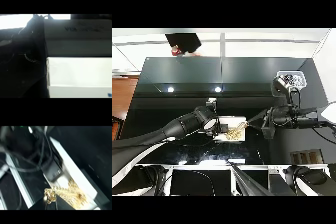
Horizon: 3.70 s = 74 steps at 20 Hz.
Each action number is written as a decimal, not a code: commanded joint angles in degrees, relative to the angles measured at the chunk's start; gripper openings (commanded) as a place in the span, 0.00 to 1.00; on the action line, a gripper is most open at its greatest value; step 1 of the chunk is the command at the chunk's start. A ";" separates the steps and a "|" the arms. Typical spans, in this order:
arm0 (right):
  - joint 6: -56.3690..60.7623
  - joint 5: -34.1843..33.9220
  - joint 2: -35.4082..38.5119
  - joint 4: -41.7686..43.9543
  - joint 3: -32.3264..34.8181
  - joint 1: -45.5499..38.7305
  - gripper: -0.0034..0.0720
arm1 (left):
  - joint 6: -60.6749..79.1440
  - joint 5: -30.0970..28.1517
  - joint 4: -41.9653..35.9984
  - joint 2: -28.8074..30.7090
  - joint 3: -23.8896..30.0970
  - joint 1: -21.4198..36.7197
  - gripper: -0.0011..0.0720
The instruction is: Fold the box and place the chain.
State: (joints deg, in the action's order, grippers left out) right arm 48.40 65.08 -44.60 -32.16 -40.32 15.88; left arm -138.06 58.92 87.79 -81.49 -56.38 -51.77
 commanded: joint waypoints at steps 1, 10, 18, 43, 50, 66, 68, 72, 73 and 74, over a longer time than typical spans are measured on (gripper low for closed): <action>4.90 -7.19 -0.22 1.70 0.17 4.17 0.08 | 0.00 -0.15 -0.02 -0.04 -0.07 -0.02 0.05; 7.72 -1.79 0.79 -7.98 -2.43 -5.49 0.56 | 0.07 0.11 0.00 -0.02 -0.07 0.15 0.05; 7.76 5.73 1.60 -13.14 -2.45 -12.44 0.56 | -0.37 4.17 0.70 0.81 -3.13 0.55 0.71; 9.57 3.89 1.57 -15.06 -2.45 -12.44 0.55 | 119.80 -0.46 -58.55 25.44 27.82 34.80 0.98; 9.90 3.91 1.57 -15.06 -2.45 -12.41 0.56 | 150.20 -5.22 -58.01 17.20 27.82 29.24 0.98; 9.84 4.13 1.57 -15.06 -2.45 -12.41 0.56 | 157.15 -10.58 -61.48 10.64 27.02 28.17 0.98; 9.84 4.11 1.57 -15.06 -2.45 -12.41 0.55 | 157.11 -10.95 -61.24 10.64 26.99 27.34 0.98; 9.84 4.11 1.57 -15.06 -2.45 -12.41 0.56 | 156.50 -11.98 -61.26 10.60 26.93 26.71 0.98; 9.84 4.11 1.57 -15.06 -2.45 -12.41 0.56 | 156.47 -12.04 -61.00 10.58 26.91 26.34 0.98; 9.84 4.11 1.57 -15.06 -2.45 -12.41 0.56 | 156.36 -12.04 -60.43 10.51 26.84 25.92 0.98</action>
State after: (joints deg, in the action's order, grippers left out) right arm 58.22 69.19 -43.03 -47.22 -42.72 3.49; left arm 18.68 47.31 26.70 -70.87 -29.43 -25.06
